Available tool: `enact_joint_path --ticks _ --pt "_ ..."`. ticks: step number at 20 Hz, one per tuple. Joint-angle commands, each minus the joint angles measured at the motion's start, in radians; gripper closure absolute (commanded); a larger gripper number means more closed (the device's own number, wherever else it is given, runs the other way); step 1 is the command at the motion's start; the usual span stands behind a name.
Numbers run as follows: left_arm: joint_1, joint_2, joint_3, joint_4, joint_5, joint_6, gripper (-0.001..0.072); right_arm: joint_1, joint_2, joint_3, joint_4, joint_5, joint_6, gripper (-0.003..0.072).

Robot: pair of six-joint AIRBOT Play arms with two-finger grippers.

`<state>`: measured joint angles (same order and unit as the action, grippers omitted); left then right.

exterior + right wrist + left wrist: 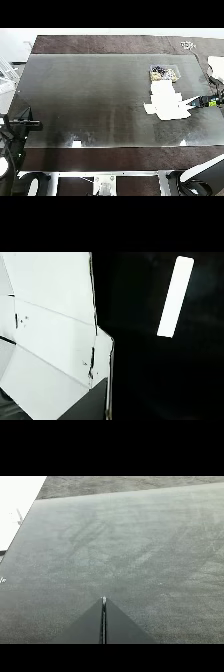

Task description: Fold the box and place the chain.

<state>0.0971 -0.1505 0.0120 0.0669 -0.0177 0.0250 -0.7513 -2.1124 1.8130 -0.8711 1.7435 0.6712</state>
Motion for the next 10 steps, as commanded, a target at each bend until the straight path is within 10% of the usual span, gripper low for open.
enact_joint_path --ticks 1,10 --pt "0.000 0.001 0.000 0.001 0.000 0.000 0.0688 0.015 0.000 -0.003 0.091 0.100 -0.001 0.0672" --pt "0.000 0.001 0.000 0.000 0.001 0.000 0.0688 0.222 0.195 -0.198 0.210 0.097 0.135 0.0673"
